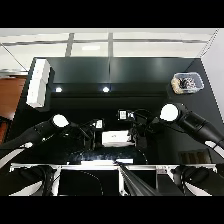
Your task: Fold the box and place the chain.
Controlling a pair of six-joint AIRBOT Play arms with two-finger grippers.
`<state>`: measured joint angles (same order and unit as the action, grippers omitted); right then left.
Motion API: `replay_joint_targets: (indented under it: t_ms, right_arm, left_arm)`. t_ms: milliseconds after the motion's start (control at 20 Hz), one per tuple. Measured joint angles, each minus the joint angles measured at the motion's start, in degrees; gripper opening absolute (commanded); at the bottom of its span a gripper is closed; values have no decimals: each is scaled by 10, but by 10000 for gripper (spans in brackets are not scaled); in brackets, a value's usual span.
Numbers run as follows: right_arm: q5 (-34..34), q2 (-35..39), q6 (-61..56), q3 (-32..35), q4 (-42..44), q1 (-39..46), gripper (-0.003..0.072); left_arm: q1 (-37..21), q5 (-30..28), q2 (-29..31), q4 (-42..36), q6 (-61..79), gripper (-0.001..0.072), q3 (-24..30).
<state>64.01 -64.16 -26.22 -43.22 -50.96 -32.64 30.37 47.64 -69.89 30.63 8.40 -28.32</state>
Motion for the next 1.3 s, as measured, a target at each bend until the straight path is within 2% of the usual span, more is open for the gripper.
replay_joint_targets:
  t_ms: [550, 600, 700, 900, 1050, 1300]
  right_arm:
    - [-15, 3, -28, 14, 3, 2, 266]
    - [-11, 6, -43, 10, 3, 5, 239]
    - [4, 15, -98, 3, 9, 19, 41]
    - [57, 27, -252, 1, 18, 74, 42]
    - [66, 28, -320, 34, 94, 98, 43]
    - [14, -2, -338, 78, 247, 83, 44]
  left_arm:
    - [0, 5, 0, 0, 0, 400, 0]
    - [0, 5, 0, 0, 0, 400, 0]
    - [0, 5, 0, 0, 0, 400, 0]
    - [0, 5, 0, 0, 0, 400, 0]
    - [0, 5, 0, 0, 0, 400, 0]
    - [0, 5, 0, 0, 1, 400, 0]
